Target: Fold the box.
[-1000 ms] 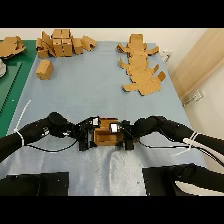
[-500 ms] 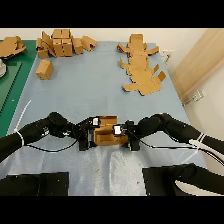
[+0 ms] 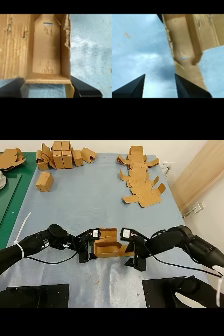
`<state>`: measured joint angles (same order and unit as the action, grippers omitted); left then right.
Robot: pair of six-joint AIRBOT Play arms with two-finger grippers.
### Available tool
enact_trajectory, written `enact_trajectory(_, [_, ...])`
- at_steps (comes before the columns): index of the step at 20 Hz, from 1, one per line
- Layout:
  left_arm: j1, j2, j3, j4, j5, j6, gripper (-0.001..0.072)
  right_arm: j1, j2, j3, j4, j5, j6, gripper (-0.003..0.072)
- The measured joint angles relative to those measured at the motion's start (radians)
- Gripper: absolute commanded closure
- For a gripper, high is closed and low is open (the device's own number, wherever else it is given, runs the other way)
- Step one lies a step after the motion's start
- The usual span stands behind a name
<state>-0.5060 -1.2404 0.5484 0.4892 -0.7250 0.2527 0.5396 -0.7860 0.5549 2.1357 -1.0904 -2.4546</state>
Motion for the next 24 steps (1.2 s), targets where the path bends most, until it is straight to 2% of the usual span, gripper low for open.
enact_trajectory(4, [0.000,0.000,0.000,0.000,0.000,0.000,0.0232,0.002,0.077,-0.005,0.072,-0.040,0.409,0.0130])
enact_trajectory(7, [0.000,0.000,0.000,0.000,0.000,0.000,0.0232,0.011,0.125,-0.031,0.102,-0.037,0.590,0.0129])
enact_trajectory(9, [0.000,0.000,0.000,0.000,0.000,0.000,0.0232,0.041,0.182,-0.061,0.136,0.010,0.580,0.0129])
enact_trajectory(12, [0.000,0.000,0.000,0.000,0.000,0.000,0.0231,0.112,0.295,-0.121,0.174,0.159,0.517,0.0176])
enact_trajectory(16, [0.000,0.000,0.000,0.000,0.000,0.000,0.0232,0.174,0.391,-0.201,0.196,0.319,0.496,0.0178])
enact_trajectory(17, [0.000,0.000,0.000,0.000,0.000,0.000,0.0232,0.183,0.402,-0.221,0.201,0.343,0.510,0.0207])
enact_trajectory(18, [0.000,0.000,0.000,0.000,0.000,0.000,0.0232,0.187,0.410,-0.237,0.208,0.364,0.549,0.0418])
enact_trajectory(19, [0.000,0.000,0.000,0.000,0.000,0.000,0.0232,0.191,0.415,-0.250,0.213,0.385,0.619,0.0550])
enact_trajectory(21, [0.000,0.000,0.000,0.000,0.000,0.000,0.0232,0.193,0.420,-0.269,0.210,0.437,0.842,0.0682])
enact_trajectory(24, [0.000,0.000,0.000,0.000,0.000,0.000,0.0232,0.182,0.422,-0.276,0.198,0.520,1.046,0.0684])
